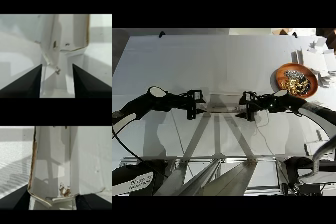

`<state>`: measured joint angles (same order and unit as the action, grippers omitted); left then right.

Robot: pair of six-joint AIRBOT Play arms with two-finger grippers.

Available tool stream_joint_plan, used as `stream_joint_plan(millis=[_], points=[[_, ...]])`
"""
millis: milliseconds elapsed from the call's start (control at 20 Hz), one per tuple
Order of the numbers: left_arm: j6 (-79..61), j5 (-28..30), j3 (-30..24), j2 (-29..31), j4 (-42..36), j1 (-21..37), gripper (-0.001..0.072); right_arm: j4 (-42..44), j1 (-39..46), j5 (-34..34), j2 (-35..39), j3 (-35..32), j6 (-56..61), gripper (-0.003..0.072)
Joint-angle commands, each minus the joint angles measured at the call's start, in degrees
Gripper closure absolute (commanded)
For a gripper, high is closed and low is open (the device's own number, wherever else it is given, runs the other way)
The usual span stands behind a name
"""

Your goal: Fold the box and place the chain.

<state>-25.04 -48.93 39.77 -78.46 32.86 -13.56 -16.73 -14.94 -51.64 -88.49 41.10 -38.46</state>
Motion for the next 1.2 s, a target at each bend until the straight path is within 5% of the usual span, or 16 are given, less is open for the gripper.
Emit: stream_joint_plan(millis=[0, 300, 450, 700, 750, 800, 1150], points=[[-0.5, -2.1, 0.0, 0.0, 0.0, -0.9, 0.0335, 0.0, 0.0, 0.0, 0.0, 0.0, 0.0, 0.0151], [-0.7, -3.8, 0.0, 0.0, -2.3, -1.9, 0.0445, 0.0, 0.0, 0.0, 0.0, 0.0, 0.0, 0.0151], [-0.7, -1.1, 0.0, 0.0, -3.8, -1.9, 0.056, 0.0, 0.0, 0.0, 0.0, 0.0, 0.0, 0.0151], [-0.7, -0.2, 0.0, -1.5, -3.8, -2.3, 0.058, 0.0, 0.0, 0.0, 0.0, 0.0, 0.0, 0.0151], [-0.7, -0.1, 0.0, -1.8, -3.9, -2.6, 0.0683, 0.0, 0.0, 0.0, 0.0, 0.0, 0.0, 0.0151], [-0.8, 0.0, 0.0, -1.9, -4.0, -2.8, 0.0699, 0.0, 0.0, 0.0, 0.0, 0.0, 0.0, 0.0151], [-0.9, 0.6, 0.0, -2.0, -9.7, -3.7, 0.0682, 0.0, 0.0, 0.0, 0.0, 0.0, 0.0, 0.0151]])
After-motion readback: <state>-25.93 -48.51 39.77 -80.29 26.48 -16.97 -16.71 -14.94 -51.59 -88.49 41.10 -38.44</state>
